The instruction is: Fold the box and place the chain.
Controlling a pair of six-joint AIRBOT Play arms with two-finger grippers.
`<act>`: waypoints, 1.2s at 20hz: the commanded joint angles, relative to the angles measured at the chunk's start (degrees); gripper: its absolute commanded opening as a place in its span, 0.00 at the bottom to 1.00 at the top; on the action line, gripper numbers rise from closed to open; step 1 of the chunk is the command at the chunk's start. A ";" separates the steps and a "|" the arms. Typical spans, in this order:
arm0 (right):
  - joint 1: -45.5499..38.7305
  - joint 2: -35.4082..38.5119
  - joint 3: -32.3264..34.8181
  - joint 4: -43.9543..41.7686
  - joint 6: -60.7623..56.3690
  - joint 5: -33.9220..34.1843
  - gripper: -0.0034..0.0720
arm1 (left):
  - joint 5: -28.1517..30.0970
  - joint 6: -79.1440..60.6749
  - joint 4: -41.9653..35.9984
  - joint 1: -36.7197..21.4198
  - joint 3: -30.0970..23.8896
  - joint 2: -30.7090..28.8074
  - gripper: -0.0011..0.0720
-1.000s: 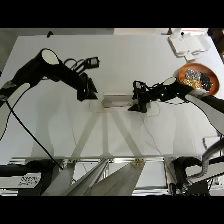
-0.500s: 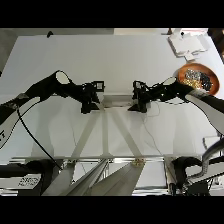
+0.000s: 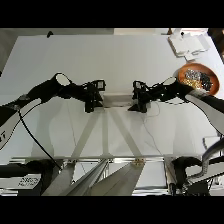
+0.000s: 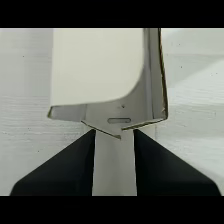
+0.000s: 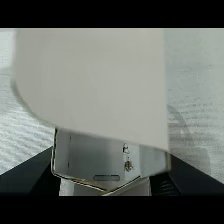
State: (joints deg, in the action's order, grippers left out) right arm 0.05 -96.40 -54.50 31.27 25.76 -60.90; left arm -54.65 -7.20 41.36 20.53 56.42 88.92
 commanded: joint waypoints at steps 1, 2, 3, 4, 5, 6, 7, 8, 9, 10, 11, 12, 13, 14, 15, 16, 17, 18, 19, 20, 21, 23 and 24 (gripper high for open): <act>-0.02 -0.04 0.02 -0.02 -0.02 0.02 0.62 | -0.66 -0.76 -1.51 0.07 -0.07 0.57 0.35; -0.02 -0.04 0.02 -0.04 -0.02 0.02 0.62 | -0.61 -0.76 -1.53 0.15 -0.07 1.01 0.27; -0.02 -0.04 0.02 -0.04 -0.02 0.02 0.62 | -0.63 -0.74 -1.49 0.28 -0.07 1.51 0.12; -0.02 -0.04 0.02 -0.04 -0.02 0.02 0.62 | -0.68 -0.74 -1.70 0.50 -0.07 2.03 0.10; -0.02 -0.04 0.02 -0.02 -0.02 0.02 0.62 | -0.61 -0.74 -1.81 0.74 -0.07 2.47 0.10; -0.02 -0.04 0.02 -0.04 -0.02 0.02 0.62 | -0.39 -0.74 -2.01 1.03 -0.07 2.89 0.10; -0.02 -0.04 0.02 -0.02 -0.02 0.02 0.62 | 0.04 -0.74 -2.03 1.25 -0.07 3.15 0.10; -0.02 -0.04 0.02 -0.04 -0.02 0.02 0.62 | 0.72 -0.74 -2.21 1.38 -0.07 3.28 0.10; -0.02 -0.04 0.02 -0.04 -0.02 0.00 0.62 | 1.49 -0.72 -2.78 1.42 -0.07 3.39 0.10; -0.02 -0.04 0.02 -0.02 -0.02 0.02 0.62 | 2.32 -0.72 -3.78 1.44 -0.07 3.43 0.11; -0.02 -0.04 0.02 -0.04 -0.02 0.02 0.62 | 2.82 -0.72 -5.18 1.44 -0.07 3.41 0.14; -0.02 -0.04 0.02 -0.04 -0.02 0.02 0.62 | 2.84 -0.72 -6.99 1.44 -0.07 3.43 0.26; -0.02 -0.04 0.02 -0.04 -0.02 0.02 0.62 | 2.80 -0.72 -8.57 1.46 -0.07 3.43 0.34; -0.02 -0.04 0.02 -0.02 -0.02 0.02 0.62 | 2.78 -0.68 -9.84 1.46 -0.07 3.43 0.45; -0.02 -0.04 0.02 -0.04 -0.02 0.02 0.62 | 2.78 -0.44 -10.60 1.46 -0.07 3.43 0.58; -0.02 -0.04 0.02 -0.04 -0.02 0.02 0.62 | 2.75 -0.28 -10.80 1.46 -0.07 3.43 0.65; -0.02 -0.04 0.02 -0.04 -0.02 0.02 0.62 | 2.58 -0.28 -10.75 1.46 -0.07 3.43 0.66; -0.02 -0.04 0.02 -0.04 -0.02 0.02 0.62 | 2.40 -0.28 -10.73 1.46 -0.07 3.43 0.66; -0.02 -0.04 0.02 -0.04 -0.02 0.02 0.62 | 2.16 -0.31 -10.71 1.46 -0.07 3.43 0.65; -0.02 -0.04 0.02 -0.04 -0.02 0.02 0.62 | 2.08 -0.28 -10.71 1.46 -0.07 3.41 0.59; -0.02 -0.04 0.02 -0.02 -0.02 0.02 0.62 | 1.88 -0.28 -10.69 1.46 -0.07 3.37 0.45; -0.02 -0.04 0.02 -0.04 -0.02 0.02 0.62 | 1.18 -0.28 -10.45 1.42 -0.07 3.30 0.09; -0.02 -0.04 0.02 -0.02 -0.02 0.02 0.62 | 0.94 -0.26 -9.46 1.38 -0.07 3.06 0.02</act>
